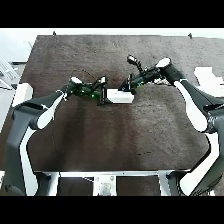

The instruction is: Fold the box and place the chain.

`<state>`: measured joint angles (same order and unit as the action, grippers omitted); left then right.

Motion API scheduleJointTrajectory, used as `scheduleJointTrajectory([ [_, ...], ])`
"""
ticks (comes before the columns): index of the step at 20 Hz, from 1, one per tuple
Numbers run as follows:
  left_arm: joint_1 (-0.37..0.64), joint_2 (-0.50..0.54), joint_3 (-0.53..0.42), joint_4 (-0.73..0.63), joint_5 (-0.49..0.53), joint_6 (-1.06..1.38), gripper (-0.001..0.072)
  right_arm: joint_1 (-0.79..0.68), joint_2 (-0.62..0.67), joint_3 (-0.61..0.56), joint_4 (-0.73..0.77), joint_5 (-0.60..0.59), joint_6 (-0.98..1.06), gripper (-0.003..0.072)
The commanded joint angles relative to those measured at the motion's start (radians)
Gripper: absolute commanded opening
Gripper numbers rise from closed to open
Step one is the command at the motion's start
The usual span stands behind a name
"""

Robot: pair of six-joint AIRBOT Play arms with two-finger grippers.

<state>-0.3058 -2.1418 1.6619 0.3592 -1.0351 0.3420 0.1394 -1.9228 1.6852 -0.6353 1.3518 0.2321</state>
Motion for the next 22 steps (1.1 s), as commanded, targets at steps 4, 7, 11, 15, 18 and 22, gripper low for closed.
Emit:
scheduleJointTrajectory([
  [4, 0.001, 0.001, 0.001, 0.0, 0.003, -0.001, 0.035, -0.005, 0.003, -0.124, 0.018, -0.061, -0.009, 0.0008],
  [7, 0.001, 0.001, 0.001, 0.0, 0.003, -0.001, 0.035, -0.005, 0.002, -0.157, 0.014, -0.095, -0.008, 0.0008],
  [11, 0.001, 0.001, 0.001, 0.0, 0.003, -0.001, 0.0351, -0.005, 0.002, -0.161, -0.002, -0.114, -0.004, 0.0008],
  [15, 0.001, 0.001, 0.001, 0.0, 0.003, -0.001, 0.035, -0.005, 0.056, -0.157, 0.059, -0.11, 0.002, 0.0008],
  [18, 0.001, 0.001, 0.001, 0.0, 0.003, -0.001, 0.035, -0.025, 0.195, -0.158, 0.153, -0.109, 0.0, 0.0007],
  [22, 0.001, 0.001, 0.001, -0.001, -0.003, -0.001, 0.035, -0.079, 0.414, -0.212, 0.153, -0.103, 0.111, 0.0007],
])
